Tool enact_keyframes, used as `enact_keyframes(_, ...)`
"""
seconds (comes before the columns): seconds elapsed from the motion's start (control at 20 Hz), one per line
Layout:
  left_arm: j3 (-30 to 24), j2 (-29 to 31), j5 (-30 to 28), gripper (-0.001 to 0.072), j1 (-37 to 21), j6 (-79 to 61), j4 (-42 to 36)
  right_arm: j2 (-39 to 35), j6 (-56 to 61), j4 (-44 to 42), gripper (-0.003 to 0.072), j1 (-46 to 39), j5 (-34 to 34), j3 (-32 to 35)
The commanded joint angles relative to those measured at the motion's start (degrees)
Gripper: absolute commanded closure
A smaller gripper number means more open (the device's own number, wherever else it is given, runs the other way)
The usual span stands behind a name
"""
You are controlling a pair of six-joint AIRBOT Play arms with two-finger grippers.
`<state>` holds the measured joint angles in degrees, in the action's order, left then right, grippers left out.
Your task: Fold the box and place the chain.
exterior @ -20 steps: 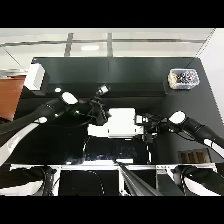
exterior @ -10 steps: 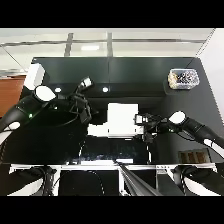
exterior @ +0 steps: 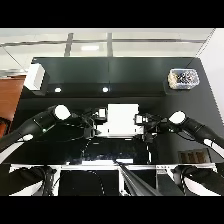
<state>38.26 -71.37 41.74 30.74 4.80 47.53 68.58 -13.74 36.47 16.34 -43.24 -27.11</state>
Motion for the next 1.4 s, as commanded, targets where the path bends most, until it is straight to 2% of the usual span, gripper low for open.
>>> enact_keyframes(0.0,-0.5,-0.7,-1.0,0.0029,2.1,-1.7,-5.0,0.0,0.0,0.0,0.0613,0.0,0.0,0.0)
enact_keyframes(0.05,-0.5,-0.7,0.1,0.0034,2.0,-1.7,-5.2,0.0,0.0,0.0,0.0613,0.0,0.0,0.0)
enact_keyframes(0.1,-0.5,-0.7,1.0,0.01,2.1,-1.7,-5.2,0.0,0.0,0.0,0.0613,0.0,0.0,0.0)
enact_keyframes(0.15,-0.5,-0.7,1.7,0.0237,2.0,-1.7,-5.2,0.0,0.0,0.0,0.0613,0.0,0.0,0.0)
enact_keyframes(0.25,-0.5,-0.7,2.0,0.0449,2.1,-1.7,-6.1,0.0,0.0,0.0,0.0613,0.0,0.0,0.0)
enact_keyframes(0.35,-0.5,-0.8,0.8,0.0459,2.1,-1.8,-8.9,0.0,0.0,0.0,0.0613,0.0,0.0,0.0)
enact_keyframes(0.4,-0.5,-0.9,0.2,0.049,2.1,-1.9,-10.5,0.0,0.0,0.0,0.0613,0.0,0.0,0.0)
enact_keyframes(0.8,-0.5,-5.9,-0.8,0.0493,2.1,-5.1,-23.5,0.0,0.0,0.0,0.0613,0.0,0.0,0.0)
enact_keyframes(1.0,-0.5,-6.9,-0.8,0.0494,2.1,-5.9,-24.3,0.0,0.0,0.0,0.0613,0.0,0.0,0.0)
enact_keyframes(1.1,-0.5,-6.9,-0.8,0.0643,2.1,-6.2,-24.2,0.0,0.0,0.0,0.0613,0.0,0.0,0.0)
enact_keyframes(1.2,-0.5,-6.9,-0.8,0.0639,2.1,-6.4,-24.2,0.0,0.0,0.0,0.0613,0.0,0.0,0.0)
enact_keyframes(1.25,-0.5,-6.9,-0.9,0.0514,2.1,-6.4,-24.2,0.0,0.0,0.0,0.0613,0.0,0.0,0.0)
enact_keyframes(1.3,-0.5,-6.9,-1.1,0.0331,2.1,-6.4,-24.3,0.0,0.0,0.0,0.0613,0.0,0.0,0.0)
enact_keyframes(1.35,-0.5,-6.9,-1.0,0.0291,2.1,-6.4,-24.2,0.0,0.0,0.0,0.0613,0.0,0.0,0.0)
